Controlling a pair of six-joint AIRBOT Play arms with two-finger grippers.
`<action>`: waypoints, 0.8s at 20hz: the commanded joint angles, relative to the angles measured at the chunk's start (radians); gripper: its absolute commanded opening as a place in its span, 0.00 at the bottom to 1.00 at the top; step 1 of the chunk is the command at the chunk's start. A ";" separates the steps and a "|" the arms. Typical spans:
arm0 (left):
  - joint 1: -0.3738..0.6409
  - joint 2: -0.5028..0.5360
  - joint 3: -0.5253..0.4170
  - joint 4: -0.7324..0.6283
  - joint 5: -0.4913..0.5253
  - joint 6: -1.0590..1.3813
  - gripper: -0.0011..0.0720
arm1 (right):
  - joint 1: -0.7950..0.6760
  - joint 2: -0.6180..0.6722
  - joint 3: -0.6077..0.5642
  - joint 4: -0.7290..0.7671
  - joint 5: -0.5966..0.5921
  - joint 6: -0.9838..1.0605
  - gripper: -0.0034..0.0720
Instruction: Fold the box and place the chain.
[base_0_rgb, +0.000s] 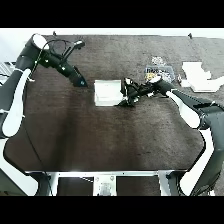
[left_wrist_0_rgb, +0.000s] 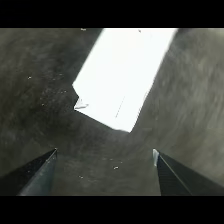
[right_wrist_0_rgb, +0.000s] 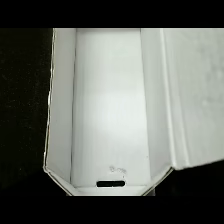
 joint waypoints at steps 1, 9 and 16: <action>0.032 -0.005 -0.129 -0.063 0.116 0.280 1.00 | 0.001 0.000 0.000 0.000 0.000 0.000 0.82; 0.032 -0.006 -0.412 -0.283 0.328 0.849 1.00 | 0.001 0.000 0.000 0.000 0.000 0.000 0.82; 0.018 -0.049 -0.457 -0.372 0.363 1.001 1.00 | 0.001 0.000 0.000 0.000 0.000 0.000 0.82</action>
